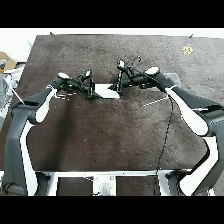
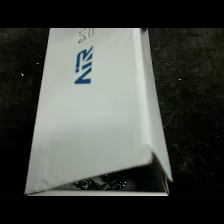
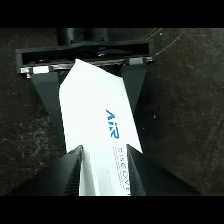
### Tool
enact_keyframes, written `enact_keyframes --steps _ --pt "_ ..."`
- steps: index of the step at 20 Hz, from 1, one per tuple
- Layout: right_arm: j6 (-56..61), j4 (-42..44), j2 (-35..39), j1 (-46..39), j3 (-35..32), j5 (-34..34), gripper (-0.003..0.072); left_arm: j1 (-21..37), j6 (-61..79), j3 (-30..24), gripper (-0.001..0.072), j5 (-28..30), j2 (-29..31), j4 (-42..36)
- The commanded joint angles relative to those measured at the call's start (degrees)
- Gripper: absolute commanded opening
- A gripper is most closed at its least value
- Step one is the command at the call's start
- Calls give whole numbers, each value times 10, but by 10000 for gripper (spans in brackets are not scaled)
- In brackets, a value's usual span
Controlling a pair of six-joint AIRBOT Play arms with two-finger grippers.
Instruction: Fold the box and place the chain.
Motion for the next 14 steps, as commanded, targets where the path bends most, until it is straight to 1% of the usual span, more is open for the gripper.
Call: enact_keyframes --steps 1,5,9,10,11,14 --pt "0 -3 -1 -2 7 -18 318 0 2 0 130 0 0 0" --pt "0 -16 -1 -1 7 -16 317 0 2 0 130 0 0 0" --pt "14 -32 -1 -1 7 17 313 0 2 0 130 0 0 0" --pt "16 -32 -2 -1 6 23 194 0 2 0 130 0 0 0" --pt "20 -32 -2 -1 3 23 207 0 2 0 130 0 0 1" --pt "32 -48 -2 -1 -7 27 207 0 2 0 130 0 0 0"
